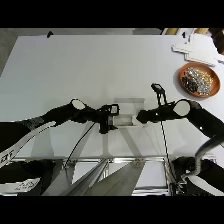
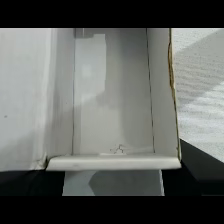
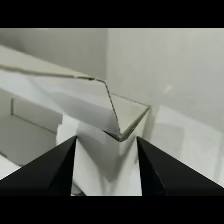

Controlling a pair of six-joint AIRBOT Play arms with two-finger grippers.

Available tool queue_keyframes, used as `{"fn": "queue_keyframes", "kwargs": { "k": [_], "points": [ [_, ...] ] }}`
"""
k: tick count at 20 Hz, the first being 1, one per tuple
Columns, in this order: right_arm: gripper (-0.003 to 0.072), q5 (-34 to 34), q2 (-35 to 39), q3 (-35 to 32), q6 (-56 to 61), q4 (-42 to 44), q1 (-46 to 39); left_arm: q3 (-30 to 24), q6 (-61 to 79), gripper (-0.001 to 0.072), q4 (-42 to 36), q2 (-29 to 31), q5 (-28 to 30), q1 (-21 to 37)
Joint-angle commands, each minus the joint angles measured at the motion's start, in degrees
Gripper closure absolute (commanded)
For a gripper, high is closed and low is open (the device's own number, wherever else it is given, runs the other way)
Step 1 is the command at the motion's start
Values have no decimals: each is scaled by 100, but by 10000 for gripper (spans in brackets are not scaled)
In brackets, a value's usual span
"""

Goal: Fold the box and place the chain.

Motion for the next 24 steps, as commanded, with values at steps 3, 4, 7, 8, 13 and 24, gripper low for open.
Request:
{"fn": "queue_keyframes", "kwargs": {
  "k": [3,4,7,8,13,24],
  "points": [
    [271,339,-380,560,1912,-1434,688,-2,0,503,0,4,2,0],
    [271,367,-459,651,2114,-1556,813,-2,0,503,0,4,2,0],
    [279,555,-730,920,2601,-1952,1154,-2,0,503,0,4,0,0],
    [279,647,-835,1014,2745,-2090,1255,-2,0,503,2,4,0,0],
    [279,1091,-1248,1375,3324,-2483,1591,-2,0,503,0,4,4,0],
    [668,1335,-1460,1386,3554,-2542,1709,-2,0,503,0,4,0,0]
  ]
}}
